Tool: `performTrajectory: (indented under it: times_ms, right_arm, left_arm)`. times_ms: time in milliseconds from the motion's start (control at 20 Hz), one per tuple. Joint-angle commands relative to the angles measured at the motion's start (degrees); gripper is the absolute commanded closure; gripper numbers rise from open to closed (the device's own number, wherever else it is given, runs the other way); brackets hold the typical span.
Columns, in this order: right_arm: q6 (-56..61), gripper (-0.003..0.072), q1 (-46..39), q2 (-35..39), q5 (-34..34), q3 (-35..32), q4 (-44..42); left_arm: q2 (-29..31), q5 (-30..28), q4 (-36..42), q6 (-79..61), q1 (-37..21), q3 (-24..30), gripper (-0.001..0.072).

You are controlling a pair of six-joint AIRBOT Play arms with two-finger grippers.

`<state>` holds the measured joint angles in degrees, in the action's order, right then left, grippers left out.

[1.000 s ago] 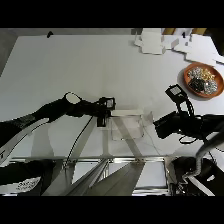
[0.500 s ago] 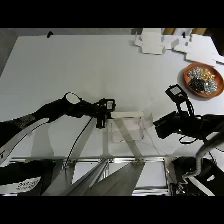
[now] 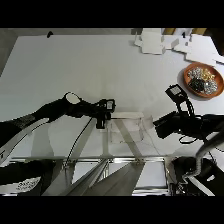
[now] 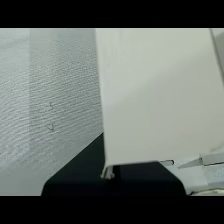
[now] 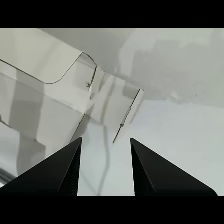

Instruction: Fold the box and place the chain.

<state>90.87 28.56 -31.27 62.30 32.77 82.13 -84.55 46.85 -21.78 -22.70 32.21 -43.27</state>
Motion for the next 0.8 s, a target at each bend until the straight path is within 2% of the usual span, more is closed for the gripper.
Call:
performTrajectory:
  times_ms: [0, 750]
  right_arm:
    - [0.0, 0.035, 0.0, 0.0, -0.1, 0.1, 0.0]
    - [0.0, 0.035, 0.0, 0.0, 0.1, 0.1, 0.0]
  left_arm:
    - [0.0, 0.4, 0.1, 0.0, 0.0, 0.0, 0.0703]
    - [-0.7, 0.5, 0.0, 0.0, 0.0, 0.0, 0.0703]
